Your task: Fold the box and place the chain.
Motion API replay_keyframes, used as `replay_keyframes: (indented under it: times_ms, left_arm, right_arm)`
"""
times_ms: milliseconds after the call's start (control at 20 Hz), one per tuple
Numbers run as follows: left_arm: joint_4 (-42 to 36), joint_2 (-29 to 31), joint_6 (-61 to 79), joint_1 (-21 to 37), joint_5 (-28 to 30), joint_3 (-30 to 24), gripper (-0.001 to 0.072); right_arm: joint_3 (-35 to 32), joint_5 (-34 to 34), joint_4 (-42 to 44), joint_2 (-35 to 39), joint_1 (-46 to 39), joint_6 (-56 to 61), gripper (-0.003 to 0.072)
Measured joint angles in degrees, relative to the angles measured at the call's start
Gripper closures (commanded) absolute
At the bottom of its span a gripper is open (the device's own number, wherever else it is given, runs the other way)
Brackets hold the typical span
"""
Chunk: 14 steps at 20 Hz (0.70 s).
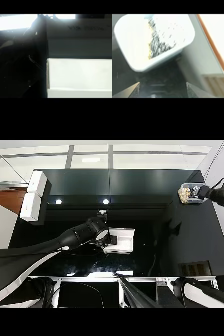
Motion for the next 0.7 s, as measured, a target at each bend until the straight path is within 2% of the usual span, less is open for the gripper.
replay_keyframes:
  times_ms: [150,300,350,400,700]
  left_arm:
    - [0.02,0.0,0.0,0.0,-0.15,0.0,0.0682]
    - [-0.13,0.0,0.0,0.0,-0.31,0.0,0.0682]
    - [-0.13,0.0,0.0,0.0,-0.33,0.0,0.0682]
    - [-0.15,0.0,-0.02,0.0,-0.35,0.0,0.0682]
    - [-0.35,0.0,-0.04,0.0,-0.44,0.0,0.0682]
  right_arm:
    - [12.15,2.54,7.06,-11.3,-4.24,-0.17,-0.0025]
    - [22.93,6.62,10.54,-20.68,-6.38,-0.17,-0.002]
    - [25.92,7.54,11.52,-23.3,-6.75,-0.17,0.0057]
    - [28.26,8.2,12.33,-25.38,-7.02,-0.17,0.0088]
    - [35.28,10.03,15.19,-33.38,-7.76,-0.13,0.0091]
